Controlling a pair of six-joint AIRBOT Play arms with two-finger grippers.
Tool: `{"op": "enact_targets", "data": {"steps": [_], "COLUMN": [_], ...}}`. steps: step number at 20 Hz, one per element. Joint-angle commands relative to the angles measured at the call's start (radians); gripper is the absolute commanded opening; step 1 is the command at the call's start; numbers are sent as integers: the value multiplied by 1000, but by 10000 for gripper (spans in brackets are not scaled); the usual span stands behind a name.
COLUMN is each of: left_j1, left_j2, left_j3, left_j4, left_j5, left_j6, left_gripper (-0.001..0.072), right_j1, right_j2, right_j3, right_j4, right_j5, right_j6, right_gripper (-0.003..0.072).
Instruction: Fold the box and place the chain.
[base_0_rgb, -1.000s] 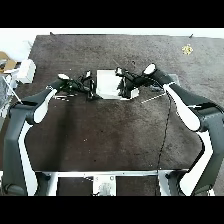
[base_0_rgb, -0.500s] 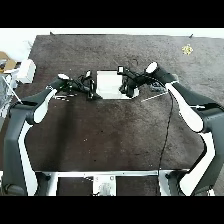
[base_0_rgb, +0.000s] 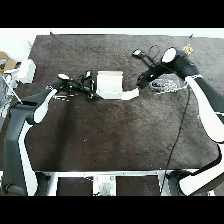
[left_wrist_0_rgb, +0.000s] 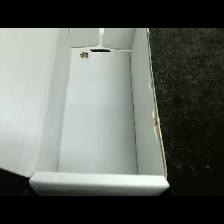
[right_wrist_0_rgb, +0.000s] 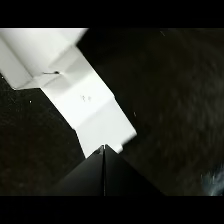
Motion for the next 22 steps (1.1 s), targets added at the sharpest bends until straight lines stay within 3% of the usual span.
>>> {"op": "enact_targets", "data": {"steps": [1, 5, 11, 16, 21, 22], "left_j1": [0, 0, 0, 0, 0, 0], "left_j2": [0, 0, 0, 0, 0, 0], "left_j3": [1, 1, 1, 1, 1, 1], "left_j4": [0, 0, 0, 0, 0, 0], "left_j5": [0, 1, 1, 0, -1, -1], "left_j6": [0, 0, 0, 0, 0, 0], "left_gripper": [226, 226, 226, 226, 226, 225], "right_j1": [-96, -138, -134, -92, -74, -77], "right_j2": [18, 15, 14, -62, -101, -101], "right_j3": [-2, -72, -257, -263, -263, -258], "right_j4": [80, 113, 193, 239, 546, 586], "right_j5": [64, 26, -196, -226, -197, -178], "right_j6": [269, 382, 395, 373, 137, 125], "right_gripper": [3, 3, 3, 4, 4, 117]}}
